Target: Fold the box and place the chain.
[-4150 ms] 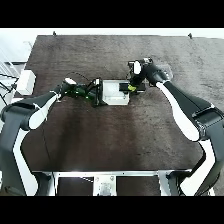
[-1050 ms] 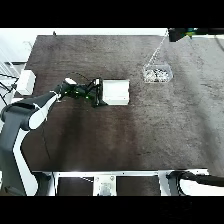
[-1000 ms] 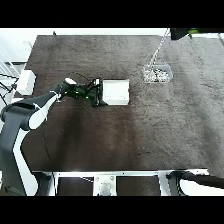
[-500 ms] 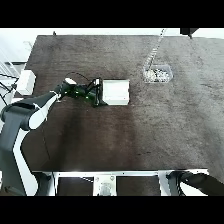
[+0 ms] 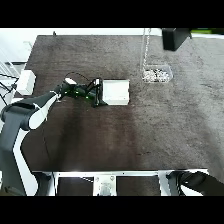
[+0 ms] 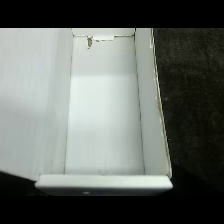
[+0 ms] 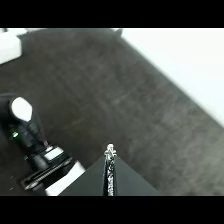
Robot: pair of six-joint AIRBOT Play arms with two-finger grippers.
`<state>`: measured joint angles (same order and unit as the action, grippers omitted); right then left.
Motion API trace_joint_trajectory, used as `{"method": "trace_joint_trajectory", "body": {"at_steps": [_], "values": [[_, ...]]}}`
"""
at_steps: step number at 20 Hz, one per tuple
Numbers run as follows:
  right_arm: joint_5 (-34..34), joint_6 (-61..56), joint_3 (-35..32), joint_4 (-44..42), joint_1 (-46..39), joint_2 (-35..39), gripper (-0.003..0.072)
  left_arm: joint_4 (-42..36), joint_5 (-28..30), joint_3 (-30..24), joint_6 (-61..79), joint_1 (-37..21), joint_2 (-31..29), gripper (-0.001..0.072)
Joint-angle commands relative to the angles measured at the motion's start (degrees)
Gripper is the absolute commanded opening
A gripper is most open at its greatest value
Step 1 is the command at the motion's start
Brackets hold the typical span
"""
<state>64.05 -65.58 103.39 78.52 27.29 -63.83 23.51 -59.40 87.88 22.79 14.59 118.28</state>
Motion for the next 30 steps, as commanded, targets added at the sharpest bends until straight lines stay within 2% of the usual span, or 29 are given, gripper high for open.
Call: {"method": "trace_joint_trajectory", "body": {"at_steps": [1,6,9,13,20,21,22,23,24,27,30], "values": [[-2.78,-1.77,-6.16,-0.13,0.85,-0.15,0.0014,0.02,-0.02,0.02,0.0,-0.04,0.0,0.0385],[-11.91,-3.69,-17.79,-0.61,0.85,-2.45,0.0014,0.02,-0.02,0.02,0.0,-0.04,0.0,0.0385],[-18.29,-3.87,-22.12,-1.55,0.85,-4.81,0.0013,0.02,-0.04,0.02,0.0,-0.04,0.0,0.0385],[-20.81,-3.98,-22.93,-1.7,0.83,-9.94,0.0014,0.02,-0.02,0.02,0.0,-0.04,0.0,0.0385],[-21.66,-4.24,-24.35,-1.05,0.68,-23.67,0.0016,0.02,-0.02,0.02,0.0,-0.04,0.0,0.0385],[-21.68,-4.31,-24.33,0.66,0.46,-24.61,0.0083,0.02,-0.04,0.02,-0.02,-0.04,0.0,0.0385],[-21.68,-4.28,-24.3,1.18,0.07,-24.7,0.0219,0.02,-0.07,0.02,-0.02,-0.04,0.0,0.0385],[-21.62,-4.31,-24.2,1.2,-0.33,-24.06,0.0319,0.02,-0.07,0.02,-0.02,-0.04,0.0,0.0385],[-21.55,-4.31,-24.22,1.2,-0.79,-22.47,0.0375,0.02,-0.04,0.02,0.0,-0.04,0.0,0.0385],[-21.57,-4.52,-24.48,2.32,-4.13,-16.24,0.0375,0.02,-0.04,0.02,0.0,-0.04,0.0,0.0385],[-22.12,-9.68,-25.88,2.23,-12.68,-14.95,0.0376,0.02,-0.04,0.02,0.0,-0.04,0.0,0.0385]]}}
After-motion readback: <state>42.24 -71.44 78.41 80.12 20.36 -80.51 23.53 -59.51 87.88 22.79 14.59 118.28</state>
